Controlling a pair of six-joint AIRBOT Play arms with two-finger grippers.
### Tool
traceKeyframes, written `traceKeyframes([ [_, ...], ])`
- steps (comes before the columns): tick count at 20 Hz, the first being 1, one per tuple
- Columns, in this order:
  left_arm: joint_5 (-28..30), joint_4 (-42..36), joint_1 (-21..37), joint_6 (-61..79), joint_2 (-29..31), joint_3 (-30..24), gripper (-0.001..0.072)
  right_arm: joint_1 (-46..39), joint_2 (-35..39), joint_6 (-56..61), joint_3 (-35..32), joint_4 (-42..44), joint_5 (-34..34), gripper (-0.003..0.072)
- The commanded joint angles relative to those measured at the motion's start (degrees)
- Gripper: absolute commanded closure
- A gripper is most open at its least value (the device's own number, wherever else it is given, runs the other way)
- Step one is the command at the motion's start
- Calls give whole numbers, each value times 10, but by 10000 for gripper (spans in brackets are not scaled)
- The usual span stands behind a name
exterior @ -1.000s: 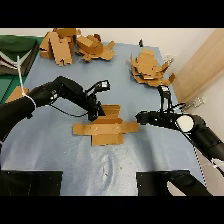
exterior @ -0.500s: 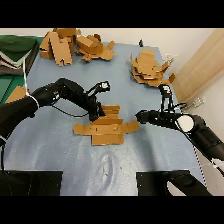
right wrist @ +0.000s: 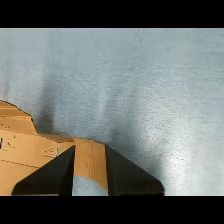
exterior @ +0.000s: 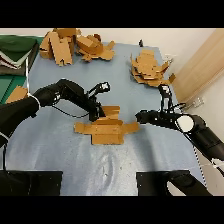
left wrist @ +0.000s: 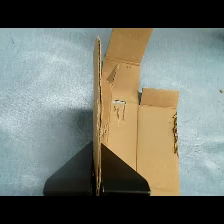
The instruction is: Fold the box.
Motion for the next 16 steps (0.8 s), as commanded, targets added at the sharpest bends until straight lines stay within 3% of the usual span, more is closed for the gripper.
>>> traceKeyframes([
  [1,8,1,0,0,-2,0,695,0,0,-12,0,0,14,398],
  [4,28,1,0,0,-2,0,696,31,0,-93,0,1,31,399],
  [8,36,2,0,0,-2,0,695,169,0,-113,0,-61,86,408],
  [13,36,1,0,0,-2,0,696,459,19,11,-13,-247,123,409],
  [16,36,1,0,0,-2,0,695,573,11,100,-54,-433,108,408],
])
